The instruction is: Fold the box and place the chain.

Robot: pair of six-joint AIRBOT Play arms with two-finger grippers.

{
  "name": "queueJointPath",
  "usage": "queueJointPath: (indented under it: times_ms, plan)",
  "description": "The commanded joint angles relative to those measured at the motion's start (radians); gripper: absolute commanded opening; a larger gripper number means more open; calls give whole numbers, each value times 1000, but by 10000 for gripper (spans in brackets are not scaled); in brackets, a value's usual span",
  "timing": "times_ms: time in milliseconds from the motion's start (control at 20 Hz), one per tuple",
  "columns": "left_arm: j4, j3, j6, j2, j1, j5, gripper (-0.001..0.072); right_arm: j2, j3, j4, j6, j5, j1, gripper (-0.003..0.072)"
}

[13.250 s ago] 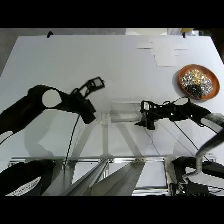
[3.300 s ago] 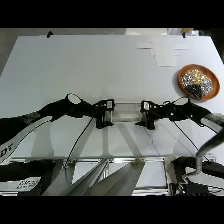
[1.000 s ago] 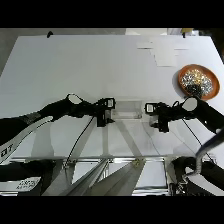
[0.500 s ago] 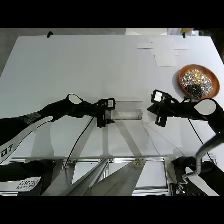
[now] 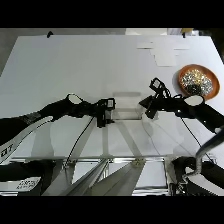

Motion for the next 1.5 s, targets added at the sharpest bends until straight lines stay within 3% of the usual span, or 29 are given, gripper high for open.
queueJointPath:
  times_ms: [0, 300, 450, 700, 850, 950, 1000, 1300, 1450]
  plan:
    - [0, 0, 2, 0, 0, 0, 271, -60, 0, 26, -1, 2, 1, 16]
    - [0, 0, 2, 0, 0, 0, 271, -56, 0, 1, 51, 11, 1, 16]
    - [0, 0, 2, 0, 0, 0, 271, 11, 0, -1, 51, 22, 1, 16]
    - [0, 0, 2, 0, 0, 0, 271, 162, 0, -262, 45, 85, 1, 16]
    - [0, 0, 2, 0, 0, 0, 271, 180, 0, -461, 41, 112, 1, 20]
    - [0, 0, 2, 0, 0, -1, 271, 171, 0, -590, 42, 119, 1, 119]
    - [0, 0, 2, 0, 0, 0, 271, 164, 0, -605, 42, 118, 1, 119]
    - [0, 0, 2, 0, 0, 0, 271, 86, -1, -392, -270, 164, 1, 120]
    - [0, 0, 2, 0, 0, 0, 271, 51, -1, -332, -323, 168, 1, 125]
